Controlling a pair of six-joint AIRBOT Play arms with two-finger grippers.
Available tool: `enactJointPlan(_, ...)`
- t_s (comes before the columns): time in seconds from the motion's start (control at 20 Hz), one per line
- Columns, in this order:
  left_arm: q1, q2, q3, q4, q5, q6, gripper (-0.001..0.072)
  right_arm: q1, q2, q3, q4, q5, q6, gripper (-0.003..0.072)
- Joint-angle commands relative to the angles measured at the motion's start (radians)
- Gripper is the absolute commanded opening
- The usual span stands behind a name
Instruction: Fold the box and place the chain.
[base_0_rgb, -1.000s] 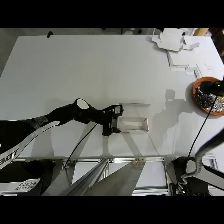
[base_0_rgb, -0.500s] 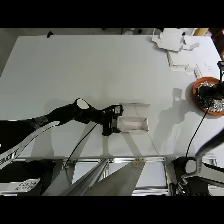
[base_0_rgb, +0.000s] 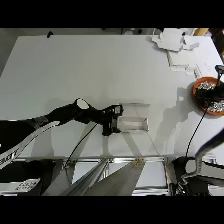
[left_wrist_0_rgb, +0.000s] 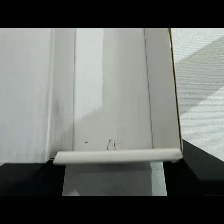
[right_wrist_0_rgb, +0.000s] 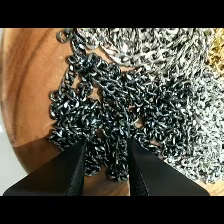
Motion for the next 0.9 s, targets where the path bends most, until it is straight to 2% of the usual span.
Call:
enactJointPlan(0.0, 0.000, 0.000, 0.000, 0.000, 0.000, 0.000, 0.0210, 0.000, -0.016, 0.000, -0.016, 0.009, 0.004, 0.0252)
enactJointPlan(0.15, 0.000, 0.000, 0.000, 0.000, 0.000, 0.000, 0.0210, 0.000, -0.020, 0.000, -0.017, 0.009, 0.004, 0.0239)
enactJointPlan(0.25, 0.000, 0.000, 0.000, 0.000, 0.000, 0.000, 0.0210, 0.000, -0.021, 0.000, -0.017, 0.015, 0.008, 0.0198)
enactJointPlan(0.3, 0.000, 0.000, 0.000, 0.000, 0.000, 0.000, 0.0210, 0.000, -0.021, 0.000, -0.017, 0.020, 0.008, 0.0056)
enactJointPlan(0.35, 0.000, 0.000, 0.000, 0.000, 0.000, 0.000, 0.0210, 0.000, -0.019, 0.000, -0.017, 0.033, 0.007, 0.0020)
enactJointPlan(0.6, 0.000, 0.000, 0.000, 0.000, 0.000, 0.000, 0.0210, 0.000, 0.087, 0.000, -0.001, 0.073, 0.007, 0.0019)
enactJointPlan(0.85, 0.000, 0.000, 0.000, 0.000, 0.000, 0.000, 0.0210, 0.032, 0.336, 0.000, 0.161, 0.134, -0.081, 0.0019)
